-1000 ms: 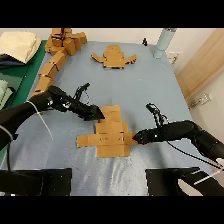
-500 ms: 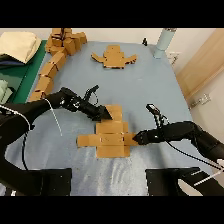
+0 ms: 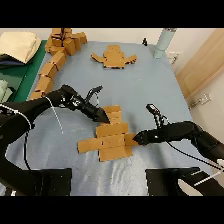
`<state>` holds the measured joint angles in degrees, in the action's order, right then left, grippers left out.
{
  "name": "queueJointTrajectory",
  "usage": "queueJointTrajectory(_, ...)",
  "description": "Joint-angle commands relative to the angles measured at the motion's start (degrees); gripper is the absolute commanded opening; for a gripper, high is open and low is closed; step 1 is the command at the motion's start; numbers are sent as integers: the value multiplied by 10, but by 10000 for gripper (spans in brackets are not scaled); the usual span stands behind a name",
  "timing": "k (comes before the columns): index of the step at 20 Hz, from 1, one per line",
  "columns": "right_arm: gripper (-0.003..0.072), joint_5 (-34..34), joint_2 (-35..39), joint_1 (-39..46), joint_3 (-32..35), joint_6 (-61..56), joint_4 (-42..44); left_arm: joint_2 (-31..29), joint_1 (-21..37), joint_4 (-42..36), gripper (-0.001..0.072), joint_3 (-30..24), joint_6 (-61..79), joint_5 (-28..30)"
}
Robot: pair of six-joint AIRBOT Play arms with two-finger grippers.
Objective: Fold the box.
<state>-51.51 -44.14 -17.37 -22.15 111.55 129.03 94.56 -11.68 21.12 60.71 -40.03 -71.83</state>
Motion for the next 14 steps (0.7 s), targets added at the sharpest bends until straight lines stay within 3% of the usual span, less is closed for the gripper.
queueJointTrajectory(1, 4, 0, 0, 0, 0, 0, 0, 0, 0, 14, 9, 4, 20, -17)
queueJointTrajectory(5, 28, 0, 1, 0, 0, 0, 0, 0, -1, 14, 9, 4, 52, -5)
queueJointTrajectory(7, 290, 9, 1, 0, -1, -7, -6, -2, -2, 12, 7, 7, 84, -1)
queueJointTrajectory(8, 350, 17, 1, 4, -5, -28, -22, -5, -3, 11, 7, 8, 98, 2)
queueJointTrajectory(12, 356, 23, 1, 49, -72, -202, -197, -44, -27, 12, 6, 8, 152, 36)
queueJointTrajectory(14, 356, 22, 1, 76, -111, -233, -239, -76, -47, 12, 6, 4, 185, 75)
